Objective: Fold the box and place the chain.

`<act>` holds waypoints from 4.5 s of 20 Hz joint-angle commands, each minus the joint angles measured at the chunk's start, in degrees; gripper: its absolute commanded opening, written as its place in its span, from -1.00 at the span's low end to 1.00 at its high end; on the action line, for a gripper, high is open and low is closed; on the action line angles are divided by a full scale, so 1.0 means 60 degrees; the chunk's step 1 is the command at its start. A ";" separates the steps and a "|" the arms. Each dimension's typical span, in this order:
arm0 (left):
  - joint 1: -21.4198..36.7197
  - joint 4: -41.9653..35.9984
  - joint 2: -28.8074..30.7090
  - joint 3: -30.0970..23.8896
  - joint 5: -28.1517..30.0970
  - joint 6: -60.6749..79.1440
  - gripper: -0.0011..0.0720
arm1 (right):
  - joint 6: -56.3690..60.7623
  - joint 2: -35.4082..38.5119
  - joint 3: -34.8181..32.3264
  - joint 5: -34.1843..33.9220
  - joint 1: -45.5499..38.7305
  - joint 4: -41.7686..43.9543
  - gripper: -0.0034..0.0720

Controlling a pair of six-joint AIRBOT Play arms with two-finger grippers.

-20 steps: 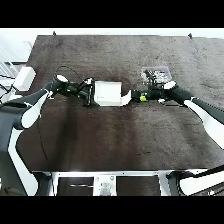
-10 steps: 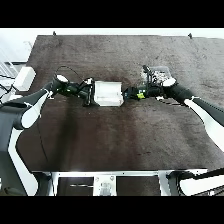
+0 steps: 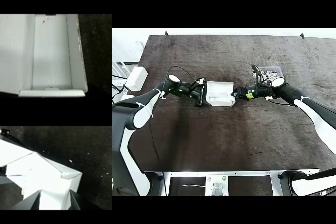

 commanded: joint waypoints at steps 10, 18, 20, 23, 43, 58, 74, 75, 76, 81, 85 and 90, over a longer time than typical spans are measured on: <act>0.0007 0.0000 -0.0004 0.0004 -0.0033 0.0004 0.64 | 0.2652 -0.0532 0.1122 -0.0226 0.0918 -0.2688 0.27; 0.0007 0.0000 -0.0004 0.0004 -0.0040 0.0004 0.64 | 0.4823 -0.1326 0.2313 0.0936 0.1188 -0.4816 0.26; 0.0007 0.0000 -0.0004 0.0004 -0.0036 0.0004 0.64 | 0.5472 -0.1585 0.2834 0.1333 0.1268 -0.5676 0.26; 0.0007 0.0000 -0.0004 0.0004 -0.0036 0.0004 0.64 | 0.6393 -0.1843 0.3654 0.1861 0.1545 -0.7038 0.26; 0.0007 0.0004 -0.0004 0.0004 -0.0033 0.0004 0.64 | 1.0528 -0.3340 0.6273 0.4379 0.3071 -1.0069 -0.16; 0.0007 0.0004 -0.0004 0.0004 -0.0036 0.0004 0.64 | 1.1307 -0.3574 0.6277 0.4226 0.3067 -1.0287 -0.82; 0.0007 0.0007 -0.0004 0.0004 -0.0033 0.0004 0.64 | 1.0386 -0.2441 0.6288 0.5056 0.3064 -1.0466 0.52; 0.0007 0.0007 -0.0004 0.0004 -0.0033 0.0004 0.64 | 1.0207 -0.2266 0.6288 0.5209 0.3064 -1.0462 0.52; 0.0007 0.0007 -0.0004 0.0004 -0.0033 0.0004 0.64 | 0.9908 -0.2022 0.6288 0.5206 0.3064 -1.0469 0.52; 0.0007 0.0007 -0.0004 0.0004 -0.0040 0.0000 0.64 | 0.8688 -0.0667 0.6288 0.4918 0.2681 -1.2014 0.52; 0.0007 0.0004 -0.0004 0.0004 -0.0066 0.0000 0.64 | 0.7807 -0.0532 0.6156 0.3574 0.1180 -1.2528 0.52; 0.0007 0.0000 -0.0004 0.0004 -0.0062 0.0000 0.64 | 0.6091 -0.1322 0.6080 0.1468 -0.1206 -1.0105 0.18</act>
